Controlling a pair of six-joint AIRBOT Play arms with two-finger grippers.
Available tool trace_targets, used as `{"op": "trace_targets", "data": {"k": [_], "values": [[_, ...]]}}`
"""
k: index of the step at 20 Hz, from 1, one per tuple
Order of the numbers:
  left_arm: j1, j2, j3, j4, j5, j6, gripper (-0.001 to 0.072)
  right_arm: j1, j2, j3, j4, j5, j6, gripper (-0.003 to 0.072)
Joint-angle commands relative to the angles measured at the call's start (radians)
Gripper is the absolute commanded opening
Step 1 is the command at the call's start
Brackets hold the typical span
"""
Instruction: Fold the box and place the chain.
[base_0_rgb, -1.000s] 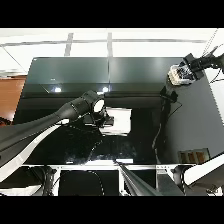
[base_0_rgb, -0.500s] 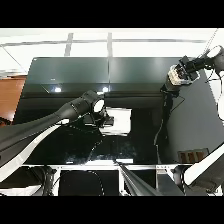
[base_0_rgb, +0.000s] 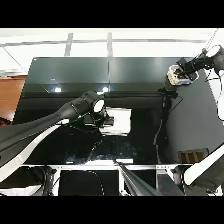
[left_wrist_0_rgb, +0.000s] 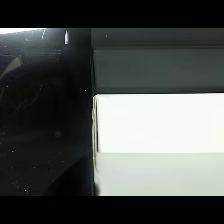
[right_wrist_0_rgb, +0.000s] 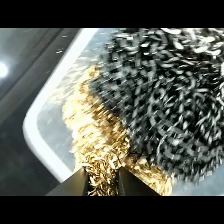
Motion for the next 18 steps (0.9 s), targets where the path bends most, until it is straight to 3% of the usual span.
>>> {"op": "trace_targets", "data": {"k": [1,7,10,18], "values": [[0.000,0.000,0.000,0.000,0.004,0.000,0.0029,-0.011,0.071,0.002,-0.027,0.015,-0.062,0.0019],[0.000,0.000,0.000,0.000,0.003,0.000,0.0029,-0.022,0.144,0.002,-0.010,0.033,-0.122,0.0019],[0.000,0.000,0.000,0.000,0.002,0.000,0.0029,-0.022,0.209,0.002,0.063,0.019,-0.266,0.0019],[0.000,0.000,0.000,0.000,0.000,0.000,0.0029,0.038,0.606,0.002,0.061,0.104,-0.429,0.0019]]}}
